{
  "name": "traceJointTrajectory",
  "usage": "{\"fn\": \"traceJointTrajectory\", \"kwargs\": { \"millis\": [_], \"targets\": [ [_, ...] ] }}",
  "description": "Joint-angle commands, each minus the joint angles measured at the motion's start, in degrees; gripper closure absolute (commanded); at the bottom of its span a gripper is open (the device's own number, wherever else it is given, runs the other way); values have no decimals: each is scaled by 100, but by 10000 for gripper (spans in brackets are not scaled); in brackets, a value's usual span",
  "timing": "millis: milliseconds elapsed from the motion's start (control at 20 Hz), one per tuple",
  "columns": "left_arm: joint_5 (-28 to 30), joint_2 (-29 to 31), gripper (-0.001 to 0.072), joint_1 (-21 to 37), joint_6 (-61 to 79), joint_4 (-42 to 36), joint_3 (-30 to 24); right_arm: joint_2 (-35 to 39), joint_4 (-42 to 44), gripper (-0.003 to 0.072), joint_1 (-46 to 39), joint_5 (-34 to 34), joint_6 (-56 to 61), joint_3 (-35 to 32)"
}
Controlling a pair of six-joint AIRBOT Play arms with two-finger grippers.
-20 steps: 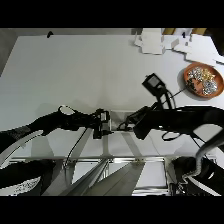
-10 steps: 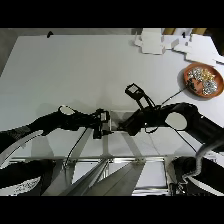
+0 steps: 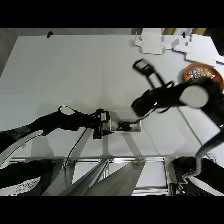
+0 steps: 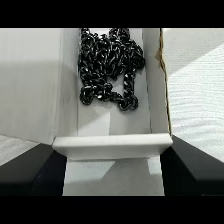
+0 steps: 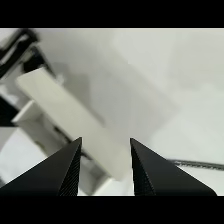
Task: Fold the box and place the chain.
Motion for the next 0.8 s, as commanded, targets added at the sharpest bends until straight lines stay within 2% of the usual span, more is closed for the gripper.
{"fn": "traceJointTrajectory", "kwargs": {
  "millis": [0, 150, 250, 750],
  "targets": [
    [0, -4, 454, -2, 2, 0, 0, -83, -409, 345, -1067, 273, -4, 273],
    [0, -4, 454, -2, 2, 0, 0, -420, -391, 346, -1880, 254, 24, 273],
    [0, -4, 454, -2, 2, 0, 0, -743, -367, 346, -2109, 317, 24, 267],
    [0, -4, 454, -2, 2, 0, 0, -2448, -452, 347, -2151, 186, 17, 238]
  ]
}}
